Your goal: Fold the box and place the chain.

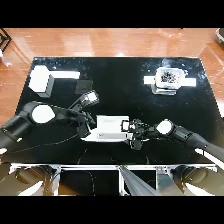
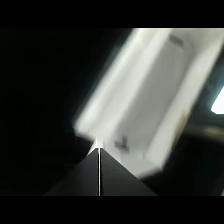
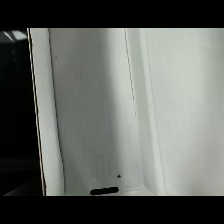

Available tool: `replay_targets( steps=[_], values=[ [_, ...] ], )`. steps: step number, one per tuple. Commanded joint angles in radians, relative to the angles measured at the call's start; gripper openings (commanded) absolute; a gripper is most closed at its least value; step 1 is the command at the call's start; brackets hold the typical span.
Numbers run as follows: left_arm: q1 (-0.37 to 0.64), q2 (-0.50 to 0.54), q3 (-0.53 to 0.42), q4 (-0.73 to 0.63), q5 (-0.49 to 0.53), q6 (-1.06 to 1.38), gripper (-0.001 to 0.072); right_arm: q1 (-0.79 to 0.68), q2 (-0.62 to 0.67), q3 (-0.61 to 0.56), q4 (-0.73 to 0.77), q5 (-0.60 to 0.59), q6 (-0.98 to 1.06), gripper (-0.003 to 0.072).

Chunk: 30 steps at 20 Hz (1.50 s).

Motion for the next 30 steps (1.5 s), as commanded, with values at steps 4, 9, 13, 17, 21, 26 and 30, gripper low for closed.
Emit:
replay_targets(
  steps=[4,9,13,17,21,26,30],
  values=[
    [0.037,0.109,-0.140,0.049,-0.055,0.071,0.0429,0.000,-0.001,0.000,0.000,0.000,0.000,0.0296],
    [0.034,0.072,-0.183,0.029,0.039,0.310,0.0634,0.000,-0.001,0.000,0.000,0.000,0.001,0.0295],
    [0.034,0.027,-0.183,-0.017,0.139,0.450,0.0628,0.000,-0.001,0.000,0.000,0.000,0.001,0.0295],
    [0.034,-0.038,-0.182,-0.039,0.127,0.510,0.0618,0.000,-0.001,0.000,0.000,0.000,0.000,0.0296],
    [0.034,-0.063,-0.182,-0.075,0.124,0.609,0.0618,0.000,-0.001,0.000,0.000,0.000,0.000,0.0296],
    [0.034,-0.101,-0.182,-0.191,0.124,0.669,0.0618,0.000,-0.001,0.000,0.000,0.000,0.000,0.0296],
    [0.034,-0.107,-0.183,-0.215,0.120,0.697,0.0618,0.000,-0.001,0.000,0.000,0.000,0.000,0.0296]
  ],
)
